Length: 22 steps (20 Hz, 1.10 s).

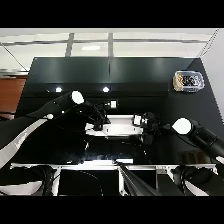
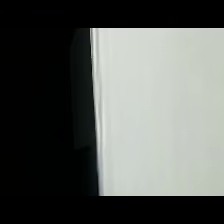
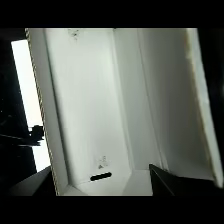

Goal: Fold the box and place the chain.

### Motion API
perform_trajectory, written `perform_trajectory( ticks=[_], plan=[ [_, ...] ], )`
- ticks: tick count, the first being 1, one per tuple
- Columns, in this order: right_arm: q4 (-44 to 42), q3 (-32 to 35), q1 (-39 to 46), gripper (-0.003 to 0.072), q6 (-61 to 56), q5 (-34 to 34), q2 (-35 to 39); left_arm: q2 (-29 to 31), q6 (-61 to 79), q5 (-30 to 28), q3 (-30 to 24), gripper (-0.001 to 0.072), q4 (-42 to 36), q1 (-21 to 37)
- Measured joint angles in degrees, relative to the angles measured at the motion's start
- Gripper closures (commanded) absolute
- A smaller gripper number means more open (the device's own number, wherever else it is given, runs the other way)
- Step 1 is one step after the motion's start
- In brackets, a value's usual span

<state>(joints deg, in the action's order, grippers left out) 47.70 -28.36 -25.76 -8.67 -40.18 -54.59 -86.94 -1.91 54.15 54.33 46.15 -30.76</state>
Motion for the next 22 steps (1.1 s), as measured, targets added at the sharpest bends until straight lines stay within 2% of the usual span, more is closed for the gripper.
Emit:
perform_trajectory(
  ticks=[8,17,22],
  plan=[
    [-0.6,-1.5,3.2,0.0026,-1.6,-1.1,-0.1,0.2,0.0,1.7,0.8,0.0684,0.3,0.0],
    [-11.5,-1.5,5.9,0.0027,7.1,-4.1,-5.5,0.2,0.0,1.8,1.1,0.0684,0.0,0.0],
    [-14.8,-0.4,6.8,0.0027,14.2,-6.9,-8.1,0.2,0.1,1.9,1.1,0.0685,-0.1,0.0]
  ],
)
